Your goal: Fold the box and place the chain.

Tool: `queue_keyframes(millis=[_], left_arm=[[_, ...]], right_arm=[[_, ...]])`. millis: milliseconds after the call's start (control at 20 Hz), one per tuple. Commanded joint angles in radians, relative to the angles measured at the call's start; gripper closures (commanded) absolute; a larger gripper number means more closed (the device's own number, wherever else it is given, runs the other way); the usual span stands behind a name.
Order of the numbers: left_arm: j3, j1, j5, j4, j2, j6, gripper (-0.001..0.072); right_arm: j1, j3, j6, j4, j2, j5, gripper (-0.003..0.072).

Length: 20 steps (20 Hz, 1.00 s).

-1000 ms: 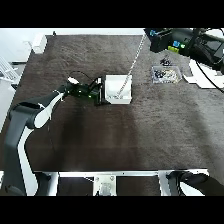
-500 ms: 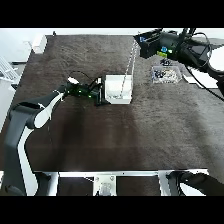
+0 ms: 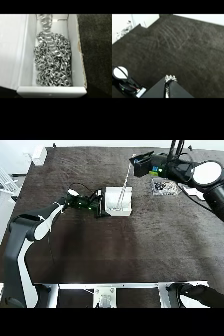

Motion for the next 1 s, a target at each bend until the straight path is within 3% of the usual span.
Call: queue_keyframes(millis=[0,250,400,550,600,650,700,800,850,950], left_arm=[[0.0,0.001,0.0,0.0,0.002,0.0,0.0238],[0.0,0.001,0.0,0.0,0.002,0.0,0.0238],[0.0,0.001,0.0,0.0,0.002,0.0,0.0238],[0.0,0.001,0.0,0.0,0.002,0.0,0.0238],[0.0,0.001,0.0,0.0,0.002,0.0,0.0238],[0.0,0.001,0.0,0.0,0.002,0.0,0.0239],[0.0,0.001,0.0,0.0,0.002,0.0,0.0238],[0.0,0.001,0.0,0.0,0.002,0.0,0.0238],[0.0,0.001,0.0,0.0,0.002,0.0,0.0238],[0.0,0.001,0.0,0.0,0.002,0.0,0.0238]], right_arm=[[0.001,-0.061,0.0,0.001,-0.051,0.002,0.0675],[0.001,-0.183,-0.04,0.001,-0.206,0.001,0.0675],[0.001,-0.188,-0.087,0.004,-0.317,0.002,0.0676],[0.0,-0.186,-0.104,0.004,-0.346,0.018,0.0659],[0.0,-0.18,-0.112,0.003,-0.341,0.025,0.0545],[-0.001,-0.173,-0.114,-0.001,-0.334,0.038,0.0385],[-0.001,-0.163,-0.114,-0.014,-0.325,0.047,0.0337],[-0.005,-0.144,-0.114,-0.047,-0.293,0.055,0.0328],[-0.01,-0.132,-0.114,-0.056,-0.273,0.069,0.0254],[-0.037,-0.102,-0.114,-0.099,-0.222,0.108,0.0232]])
